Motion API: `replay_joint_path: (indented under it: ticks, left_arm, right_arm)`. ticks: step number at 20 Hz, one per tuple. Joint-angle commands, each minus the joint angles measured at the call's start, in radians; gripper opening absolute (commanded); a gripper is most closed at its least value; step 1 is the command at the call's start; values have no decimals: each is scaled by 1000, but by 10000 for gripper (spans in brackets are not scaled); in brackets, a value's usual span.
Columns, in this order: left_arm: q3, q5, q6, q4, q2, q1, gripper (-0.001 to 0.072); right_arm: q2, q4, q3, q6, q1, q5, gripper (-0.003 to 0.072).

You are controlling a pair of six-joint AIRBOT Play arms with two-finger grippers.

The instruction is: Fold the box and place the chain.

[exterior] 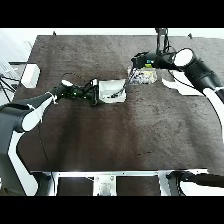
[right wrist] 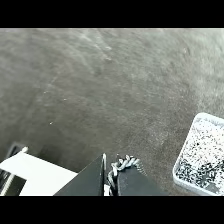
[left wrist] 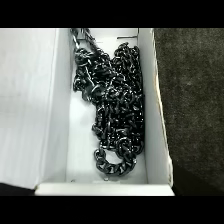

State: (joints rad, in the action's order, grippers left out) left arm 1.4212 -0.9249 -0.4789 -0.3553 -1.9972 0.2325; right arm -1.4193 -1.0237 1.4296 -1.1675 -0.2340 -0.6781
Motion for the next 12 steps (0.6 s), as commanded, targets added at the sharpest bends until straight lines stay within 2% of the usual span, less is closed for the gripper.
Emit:
replay_joint_path:
  ticks: [1, 8, 10, 12]
  left_arm:
    - [0, 0, 0, 0, 0, 0, 418]
    - [0, 0, 0, 0, 0, 0, 418]
    - [0, 0, 0, 0, 0, 0, 418]
    - [0, 0, 0, 0, 0, 0, 418]
  right_arm:
    - [70, -45, 0, -3, -22, -98, 3]
    - [103, -62, -14, -2, -139, -142, 3]
    - [103, -62, -48, -3, -177, -97, 3]
    - [101, -61, -119, -2, -204, 20, 3]
